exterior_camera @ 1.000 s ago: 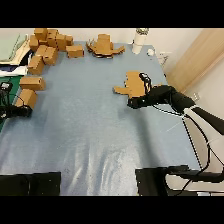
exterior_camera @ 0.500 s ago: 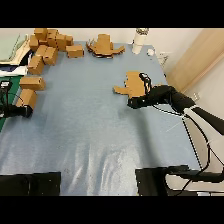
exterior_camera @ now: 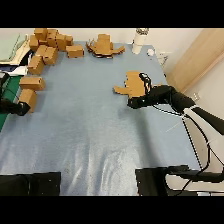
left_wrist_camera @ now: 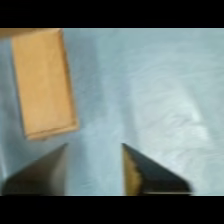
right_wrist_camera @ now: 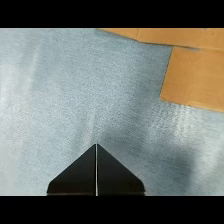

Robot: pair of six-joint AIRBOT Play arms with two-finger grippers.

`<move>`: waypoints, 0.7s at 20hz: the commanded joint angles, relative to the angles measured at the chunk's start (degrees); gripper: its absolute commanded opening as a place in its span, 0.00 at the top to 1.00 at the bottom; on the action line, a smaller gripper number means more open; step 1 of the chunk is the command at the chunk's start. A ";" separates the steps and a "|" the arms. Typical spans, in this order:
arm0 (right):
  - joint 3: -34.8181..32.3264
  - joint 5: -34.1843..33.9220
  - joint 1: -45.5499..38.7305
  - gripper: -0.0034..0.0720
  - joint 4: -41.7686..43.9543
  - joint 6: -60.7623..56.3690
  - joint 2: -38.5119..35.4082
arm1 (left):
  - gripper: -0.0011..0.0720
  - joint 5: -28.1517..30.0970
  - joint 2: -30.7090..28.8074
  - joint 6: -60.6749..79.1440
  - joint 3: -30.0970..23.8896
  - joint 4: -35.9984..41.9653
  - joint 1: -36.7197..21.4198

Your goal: Fold the box.

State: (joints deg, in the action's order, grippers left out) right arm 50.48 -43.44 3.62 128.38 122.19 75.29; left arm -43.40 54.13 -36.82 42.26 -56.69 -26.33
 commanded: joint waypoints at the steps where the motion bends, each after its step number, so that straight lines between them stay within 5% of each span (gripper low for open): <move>1: 0.04 0.02 -0.02 0.95 0.00 0.00 0.00 | 0.78 -3.78 -4.94 -1.90 2.80 4.55 8.00; 2: 0.04 0.02 -0.02 0.95 0.00 0.00 0.00 | 0.96 -4.04 -4.87 -2.80 4.11 4.42 11.82; 8: 0.04 0.00 -0.02 0.95 0.00 0.00 0.00 | 0.97 -5.97 6.03 -15.30 14.78 3.74 31.19; 14: 0.04 0.00 -0.02 0.95 0.00 0.00 0.00 | 0.97 -6.67 18.71 -18.32 19.69 3.85 38.82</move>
State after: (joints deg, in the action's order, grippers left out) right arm 50.48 -43.44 3.62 128.38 122.19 75.29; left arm -49.65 67.90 -53.08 60.03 -52.90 8.78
